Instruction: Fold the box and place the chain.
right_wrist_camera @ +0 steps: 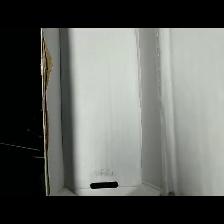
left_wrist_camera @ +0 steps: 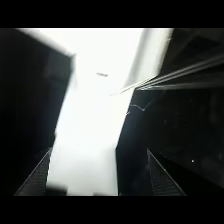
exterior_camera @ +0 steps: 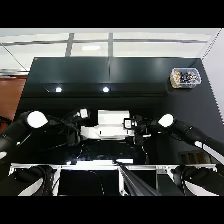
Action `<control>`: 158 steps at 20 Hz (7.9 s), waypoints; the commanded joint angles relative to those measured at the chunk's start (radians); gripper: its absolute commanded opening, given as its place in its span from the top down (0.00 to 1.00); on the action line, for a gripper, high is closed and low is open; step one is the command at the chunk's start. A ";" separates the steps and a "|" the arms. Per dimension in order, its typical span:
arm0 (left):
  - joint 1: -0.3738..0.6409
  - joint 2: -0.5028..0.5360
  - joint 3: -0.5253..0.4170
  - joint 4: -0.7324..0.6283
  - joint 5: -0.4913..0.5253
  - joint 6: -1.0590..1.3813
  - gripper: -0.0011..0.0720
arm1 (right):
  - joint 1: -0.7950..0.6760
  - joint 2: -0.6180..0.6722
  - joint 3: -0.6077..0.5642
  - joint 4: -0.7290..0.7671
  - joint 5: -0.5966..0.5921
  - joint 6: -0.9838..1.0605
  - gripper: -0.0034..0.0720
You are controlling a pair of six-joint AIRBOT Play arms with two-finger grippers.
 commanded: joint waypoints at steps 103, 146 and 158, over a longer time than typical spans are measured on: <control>0.259 -0.282 -0.103 -0.304 0.038 -0.761 0.96 | 0.000 0.000 0.000 -0.002 0.000 0.001 0.93; 0.208 -0.303 -0.039 -0.587 -0.173 -0.542 0.38 | 0.000 0.000 0.000 -0.002 0.000 0.001 0.93; -0.084 -0.301 0.169 -0.190 0.011 -1.050 0.38 | 0.000 0.000 0.000 -0.002 0.000 0.001 0.93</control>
